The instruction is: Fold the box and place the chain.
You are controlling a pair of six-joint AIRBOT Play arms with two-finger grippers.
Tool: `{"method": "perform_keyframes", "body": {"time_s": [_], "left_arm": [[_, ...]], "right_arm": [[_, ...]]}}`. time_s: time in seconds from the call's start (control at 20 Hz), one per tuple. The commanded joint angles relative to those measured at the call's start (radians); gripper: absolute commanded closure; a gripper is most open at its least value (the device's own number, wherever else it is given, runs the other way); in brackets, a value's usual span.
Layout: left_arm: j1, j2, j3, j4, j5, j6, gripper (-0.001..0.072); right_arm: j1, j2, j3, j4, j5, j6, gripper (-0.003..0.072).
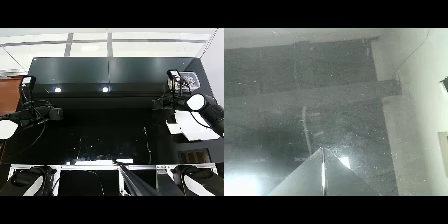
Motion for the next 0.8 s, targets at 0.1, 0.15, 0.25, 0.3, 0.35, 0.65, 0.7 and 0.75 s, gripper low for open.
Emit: {"method": "perform_keyframes", "body": {"time_s": [0.1, 0.15, 0.25, 0.3, 0.35, 0.65, 0.7, 0.75], "left_arm": [[0.000, 0.001, 0.000, 0.000, 0.000, 0.000, 0.0687], [0.000, 0.001, 0.000, 0.000, 0.000, 0.000, 0.0687], [0.000, 0.001, 0.000, 0.000, 0.000, 0.000, 0.0687], [0.000, 0.001, 0.000, 0.000, 0.000, 0.000, 0.0687], [0.000, 0.001, 0.000, 0.000, 0.000, 0.000, 0.0687], [0.000, 0.001, 0.000, 0.000, 0.000, 0.000, 0.0687], [0.000, 0.001, 0.000, 0.000, 0.000, 0.000, 0.0687], [0.000, 0.001, 0.000, 0.000, 0.000, 0.000, 0.0687]], "right_arm": [[0.000, 0.000, 0.000, 0.003, -0.096, 0.003, 0.0159], [0.000, -0.001, 0.000, -0.004, -0.143, 0.004, -0.0016], [-0.042, -0.001, 0.005, -0.043, -0.264, 0.014, -0.0016], [-0.095, -0.002, 0.012, -0.074, -0.322, 0.051, -0.0016], [-0.181, -0.009, 0.030, -0.112, -0.360, 0.097, -0.0016], [-0.858, -0.220, 0.312, -0.214, 0.076, 0.134, -0.0015], [-0.942, -0.262, 0.369, -0.212, 0.188, 0.087, -0.0015], [-1.015, -0.302, 0.417, -0.204, 0.298, 0.019, -0.0015]]}}
